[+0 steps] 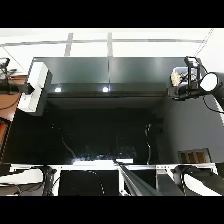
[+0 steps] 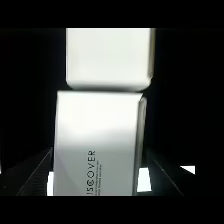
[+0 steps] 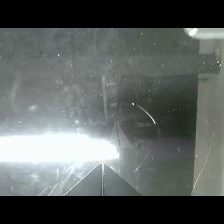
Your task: Fold the box and place the chain.
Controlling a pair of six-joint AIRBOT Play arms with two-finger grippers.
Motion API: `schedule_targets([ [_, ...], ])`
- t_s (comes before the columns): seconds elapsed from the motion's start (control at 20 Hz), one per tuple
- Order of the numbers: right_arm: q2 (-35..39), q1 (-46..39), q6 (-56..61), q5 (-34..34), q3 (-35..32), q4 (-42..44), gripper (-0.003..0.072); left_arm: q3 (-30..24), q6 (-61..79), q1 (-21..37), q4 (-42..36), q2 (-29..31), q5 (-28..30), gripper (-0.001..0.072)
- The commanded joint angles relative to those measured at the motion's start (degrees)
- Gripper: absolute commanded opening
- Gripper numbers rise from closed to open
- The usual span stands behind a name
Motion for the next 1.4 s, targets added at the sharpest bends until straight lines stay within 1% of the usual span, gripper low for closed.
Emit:
schedule_targets([
  [0.0, 0.07, 0.02, -2.34, 4.28, 2.05, 0.26, 0.0012, 7.08, -2.21, -0.28, -0.26, 3.69, -9.2, 0.0708],
  [0.1, 0.52, 0.02, -4.37, 9.16, 6.23, -0.46, 0.0012, 13.0, -4.57, -0.46, -0.26, 6.75, -15.43, 0.0704],
  [0.15, 1.16, 0.02, -4.55, 11.45, 8.59, -1.57, 0.0012, 15.72, -8.09, -0.5, -0.48, 8.22, -18.08, 0.0657],
  [0.2, 2.27, 0.0, -4.55, 13.31, 10.91, -2.73, 0.0012, 18.32, -11.89, -0.55, -1.77, 9.75, -20.72, 0.0481],
  [0.25, 4.28, 0.09, -4.57, 12.13, 11.78, -3.1, 0.0011, 20.09, -14.86, -0.55, -3.78, 11.13, -23.58, 0.0164],
  [0.3, 7.72, 0.81, -4.57, 7.39, 11.04, -2.45, 0.001, 20.48, -14.69, -0.68, -8.11, 12.96, -26.21, 0.0027],
  [0.35, 11.58, 2.23, -5.51, 0.48, 8.92, -2.12, 0.0011, 19.47, -12.76, -1.51, -12.9, 15.19, -27.87, 0.0025],
  [0.4, 15.26, 3.72, -6.93, -6.78, 5.6, -2.34, 0.001, 17.29, -10.14, -3.3, -15.87, 17.99, -27.98, 0.0023],
  [0.45, 17.88, 4.7, -7.67, -12.68, 1.99, -2.34, 0.0011, 13.31, -7.98, -6.16, -16.48, 21.97, -25.79, 0.0024],
  [0.5, 19.34, 5.07, -7.87, -17.35, -1.9, -2.62, 0.0011, 8.15, -5.57, -9.18, -16.13, 26.36, -21.57, 0.0024],
  [0.55, 19.52, 4.96, -7.85, -20.9, -5.81, -2.86, 0.0012, 0.87, -3.37, -12.31, -15.82, 31.52, -15.04, 0.0025],
  [0.65, 18.6, 3.93, -7.76, -25.35, -12.33, -3.26, 0.0012, -14.86, -2.56, -16.74, -15.67, 40.68, -0.66, 0.0026],
  [0.7, 18.34, 3.3, -7.76, -25.57, -14.53, -3.37, 0.0012, -22.75, -2.56, -18.14, -15.67, 44.78, 6.21, 0.0027],
  [0.75, 18.29, 2.73, -7.76, -24.94, -15.89, -3.41, 0.0012, -29.03, -2.56, -18.91, -15.67, 48.13, 11.06, 0.0028],
  [0.8, 18.29, 2.25, -7.74, -22.82, -16.46, -3.34, 0.0013, -32.94, -2.54, -18.97, -15.67, 50.51, 13.38, 0.0028],
  [0.85, 18.29, 2.23, -7.74, -19.34, -16.44, -3.34, 0.0013, -35.32, -2.47, -18.84, -15.45, 52.22, 13.9, 0.0028],
  [0.95, 18.29, 2.25, -7.72, -15.8, -16.44, -3.17, 0.0013, -36.33, -2.47, -18.69, -14.27, 53.22, 12.59, 0.0029],
  [1.05, 18.29, 2.25, -7.74, -15.39, -16.44, -3.15, 0.0013, -36.33, -2.71, -18.8, -14.6, 53.2, 11.98, 0.0029],
  [1.35, 18.29, 2.25, -7.72, -15.39, -16.44, -3.17, 0.0013, -36.33, -2.71, -18.8, -14.6, 53.16, 12.59, 0.0029],
])
